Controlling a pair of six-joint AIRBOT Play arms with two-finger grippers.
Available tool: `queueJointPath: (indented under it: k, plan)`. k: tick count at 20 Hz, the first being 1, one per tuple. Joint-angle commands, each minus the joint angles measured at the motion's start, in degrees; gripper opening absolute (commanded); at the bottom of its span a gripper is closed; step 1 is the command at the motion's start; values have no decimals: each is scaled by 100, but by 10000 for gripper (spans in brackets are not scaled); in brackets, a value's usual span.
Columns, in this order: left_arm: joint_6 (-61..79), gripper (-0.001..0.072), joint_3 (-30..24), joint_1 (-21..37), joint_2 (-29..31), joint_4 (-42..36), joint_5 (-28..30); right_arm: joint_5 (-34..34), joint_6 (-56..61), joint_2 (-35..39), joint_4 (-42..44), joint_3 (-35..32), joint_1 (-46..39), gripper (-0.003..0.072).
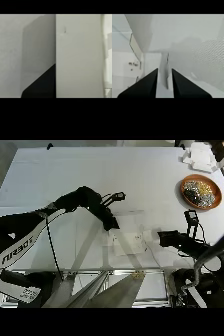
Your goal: Fold the box and place the chain.
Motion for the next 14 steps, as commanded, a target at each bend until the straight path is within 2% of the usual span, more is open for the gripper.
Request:
queueJointPath:
  k: [1, 3, 6, 8, 10, 12, 14]
  plan:
    - [-131, -1, 0, -4, 299, 584, 160, 46, -39, 2, 83, 131, 4, 313]
    - [-164, -3, -2, -2, 664, 949, 79, 275, -356, 4, 74, 483, 0, 325]
    - [-271, -6, -26, -11, 1316, 1010, 50, 896, -881, 4, -15, 1235, 0, 323]
    - [-302, -7, -267, -70, 1906, 1008, -192, 1373, -1003, 7, -199, 1672, 0, 323]
    - [-278, -7, -866, -192, 2588, 909, -723, 1829, -1165, 11, -251, 1880, 0, 322]
    - [-31, -5, -1705, -367, 3200, 767, -1294, 2227, -1224, 15, -251, 1888, 0, 320]
    - [157, 2, -2343, -496, 3440, 787, -1506, 2472, -1224, 15, -251, 1888, 0, 314]
